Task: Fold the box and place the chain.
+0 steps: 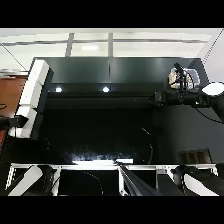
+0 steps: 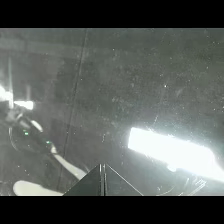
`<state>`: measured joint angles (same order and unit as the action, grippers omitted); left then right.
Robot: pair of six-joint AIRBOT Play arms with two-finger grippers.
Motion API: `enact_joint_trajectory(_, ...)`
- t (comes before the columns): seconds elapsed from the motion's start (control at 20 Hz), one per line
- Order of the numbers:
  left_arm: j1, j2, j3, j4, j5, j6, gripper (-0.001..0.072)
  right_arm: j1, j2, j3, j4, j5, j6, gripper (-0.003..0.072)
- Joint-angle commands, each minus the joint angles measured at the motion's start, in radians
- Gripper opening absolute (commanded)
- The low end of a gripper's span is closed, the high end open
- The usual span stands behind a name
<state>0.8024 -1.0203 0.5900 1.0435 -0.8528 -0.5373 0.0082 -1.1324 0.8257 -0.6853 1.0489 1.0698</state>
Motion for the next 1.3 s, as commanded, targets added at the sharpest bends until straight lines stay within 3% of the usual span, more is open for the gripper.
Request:
enact_joint_trajectory(0.0, -0.009, -0.023, 0.002, -0.031, 0.078, 0.013, 0.0704, 0.001, 0.0, 0.001, 0.001, 0.005, 0.0, 0.0045)
enact_joint_trajectory(0.3, -0.047, 0.046, 0.071, -0.091, 0.047, -0.01, 0.0705, 0.001, 0.0, 0.001, 0.002, 0.002, 0.007, 0.0045)
enact_joint_trajectory(0.5, -0.144, 0.142, 0.161, -0.179, -0.015, -0.158, 0.0701, 0.001, 0.001, 0.002, 0.028, 0.005, 0.008, 0.0045)
enact_joint_trajectory(0.55, -0.187, 0.159, 0.178, -0.269, -0.043, -0.172, 0.0613, 0.002, 0.001, 0.004, 0.049, 0.017, 0.008, 0.0045)
enact_joint_trajectory(0.65, -0.308, 0.168, 0.213, -0.357, -0.13, -0.17, 0.0029, 0.019, 0.008, 0.011, 0.089, 0.058, 0.024, 0.0045)
enact_joint_trajectory(0.75, -0.48, 0.167, 0.227, -0.339, -0.154, -0.233, 0.003, 0.065, 0.068, 0.011, 0.0, 0.047, 0.084, 0.0044)
enact_joint_trajectory(0.85, -0.625, 0.171, 0.226, -0.311, -0.133, -0.323, 0.0028, 0.116, 0.201, 0.011, -0.292, -0.005, 0.306, 0.0044)
enact_joint_trajectory(0.95, -0.707, 0.196, 0.223, -0.28, -0.121, -0.397, 0.0028, 0.139, 0.389, 0.011, -0.658, 0.021, 0.576, 0.0044)
enact_joint_trajectory(1.1, -0.732, 0.306, 0.145, -0.222, -0.095, -0.441, 0.0028, 0.131, 0.621, -0.037, -0.999, 0.093, 0.658, 0.0044)
enact_joint_trajectory(1.25, -0.665, 0.417, -0.02, -0.17, -0.08, -0.488, 0.0029, 0.091, 0.71, -0.14, -1.053, 0.109, 0.646, 0.0044)
